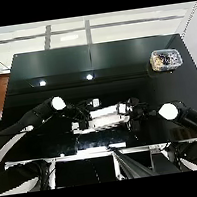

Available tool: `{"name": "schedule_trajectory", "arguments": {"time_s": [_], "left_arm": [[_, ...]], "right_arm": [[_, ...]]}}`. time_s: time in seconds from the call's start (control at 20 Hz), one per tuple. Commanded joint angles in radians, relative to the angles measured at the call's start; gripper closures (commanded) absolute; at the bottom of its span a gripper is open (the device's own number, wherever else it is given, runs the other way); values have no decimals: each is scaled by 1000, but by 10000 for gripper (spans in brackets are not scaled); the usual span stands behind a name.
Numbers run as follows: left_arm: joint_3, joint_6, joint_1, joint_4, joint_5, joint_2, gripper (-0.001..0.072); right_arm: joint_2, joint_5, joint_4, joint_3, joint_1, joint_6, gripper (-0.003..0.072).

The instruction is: Fold the box and place the chain.

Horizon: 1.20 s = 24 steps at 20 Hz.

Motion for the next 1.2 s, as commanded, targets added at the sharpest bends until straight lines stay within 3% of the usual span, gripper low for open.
{"name": "schedule_trajectory", "arguments": {"time_s": [0.0,0.65,0.8,0.95,1.15], "left_arm": [[0,3,-2,4,2,1,678],[0,9,-2,4,3,1,678],[3,11,-2,4,18,1,678],[16,11,-2,4,25,2,678],[18,10,-2,28,24,1,678]], "right_arm": [[1,4,-3,2,-7,4,-7],[1,15,-23,29,-26,23,-7],[0,98,93,29,-26,-61,-7],[-5,35,90,29,-30,-93,-7],[-67,72,190,29,-40,-166,-7]]}}
